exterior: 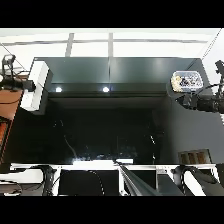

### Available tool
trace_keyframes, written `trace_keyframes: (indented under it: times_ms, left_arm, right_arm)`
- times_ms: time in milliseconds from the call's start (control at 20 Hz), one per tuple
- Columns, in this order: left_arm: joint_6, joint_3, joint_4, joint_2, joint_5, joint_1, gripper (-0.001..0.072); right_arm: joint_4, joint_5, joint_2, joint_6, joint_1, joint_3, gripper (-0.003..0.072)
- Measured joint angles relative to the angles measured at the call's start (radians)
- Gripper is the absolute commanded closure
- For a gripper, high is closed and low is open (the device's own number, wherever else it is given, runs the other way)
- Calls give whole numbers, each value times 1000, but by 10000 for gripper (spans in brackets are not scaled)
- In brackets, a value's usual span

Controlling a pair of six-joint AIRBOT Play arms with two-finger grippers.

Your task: Fold the box and place the chain.

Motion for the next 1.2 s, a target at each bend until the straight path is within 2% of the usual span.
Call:
trace_keyframes:
  times_ms: [50,100,150,200,300,400,450,500,600,700,800,950,1200]
  left_arm:
    - [0,28,0,14,-27,-1,22]
    - [0,61,-12,35,-63,-2,199]
    - [0,89,-37,59,-106,-3,522]
    - [0,107,-73,82,-153,-4,684]
    - [2,111,-174,143,-229,-12,685]
    - [21,45,-282,227,-258,-45,685]
    - [31,-11,-328,278,-234,-74,684]
    - [38,-85,-361,338,-201,-114,684]
    - [47,-267,-409,465,-67,-207,682]
    - [66,-441,-433,573,87,-292,682]
    - [103,-569,-447,649,206,-353,681]
    - [135,-666,-460,700,282,-400,682]
    - [154,-713,-466,713,328,-424,681]
  right_arm:
    - [0,0,0,0,0,0,671]
    - [-3,0,0,0,0,0,671]
    - [-7,-1,0,1,0,0,671]
    - [-19,-1,0,3,0,0,671]
    - [-50,0,0,3,0,0,671]
    - [-77,-3,0,-15,0,0,672]
    - [-84,-10,0,-36,4,-3,672]
    - [-89,-29,0,-69,12,-10,672]
    - [-88,-106,0,-150,49,-49,672]
    - [-81,-249,0,-210,98,-115,671]
    - [-76,-417,0,-249,143,-179,671]
    - [-77,-564,0,-276,173,-224,671]
    - [-77,-646,0,-291,187,-246,671]
